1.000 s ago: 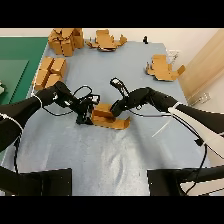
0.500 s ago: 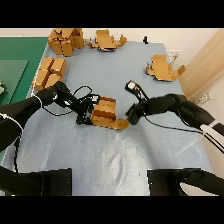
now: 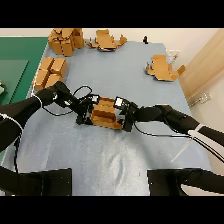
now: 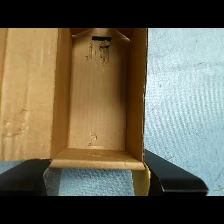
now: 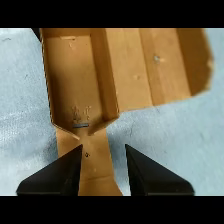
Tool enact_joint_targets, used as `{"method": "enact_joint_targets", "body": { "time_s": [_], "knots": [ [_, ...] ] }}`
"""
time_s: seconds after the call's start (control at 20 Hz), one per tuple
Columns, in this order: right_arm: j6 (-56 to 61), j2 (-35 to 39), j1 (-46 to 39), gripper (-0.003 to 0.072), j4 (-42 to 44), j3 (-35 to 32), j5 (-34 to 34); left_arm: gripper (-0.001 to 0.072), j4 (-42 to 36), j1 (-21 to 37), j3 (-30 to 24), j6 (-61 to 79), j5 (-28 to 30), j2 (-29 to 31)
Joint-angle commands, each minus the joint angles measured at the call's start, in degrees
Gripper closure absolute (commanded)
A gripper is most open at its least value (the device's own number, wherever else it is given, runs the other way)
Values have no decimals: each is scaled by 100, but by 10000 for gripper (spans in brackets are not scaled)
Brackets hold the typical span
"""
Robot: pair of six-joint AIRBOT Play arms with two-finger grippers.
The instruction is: Fold the box.
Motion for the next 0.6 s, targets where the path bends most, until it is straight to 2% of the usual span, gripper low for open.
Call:
{"method": "enact_joint_targets", "body": {
  "time_s": [0.0,0.05,0.1,0.15,0.35,0.45,0.55],
  "knots": [
    [-149,-332,234,279,208,2,243,691,0,4,4,0,0,2],
    [-149,-337,295,304,221,2,245,691,0,4,4,0,0,2],
    [-146,-337,354,419,225,2,249,691,0,4,4,0,2,4],
    [-146,-339,402,460,236,2,269,691,0,4,7,0,2,2],
    [-149,-363,439,460,457,7,730,691,-2,4,7,0,2,2],
    [-146,-415,439,534,560,70,745,691,-2,4,4,2,4,2],
    [-146,-490,442,540,654,133,737,691,0,4,4,0,4,2]
  ]
}}
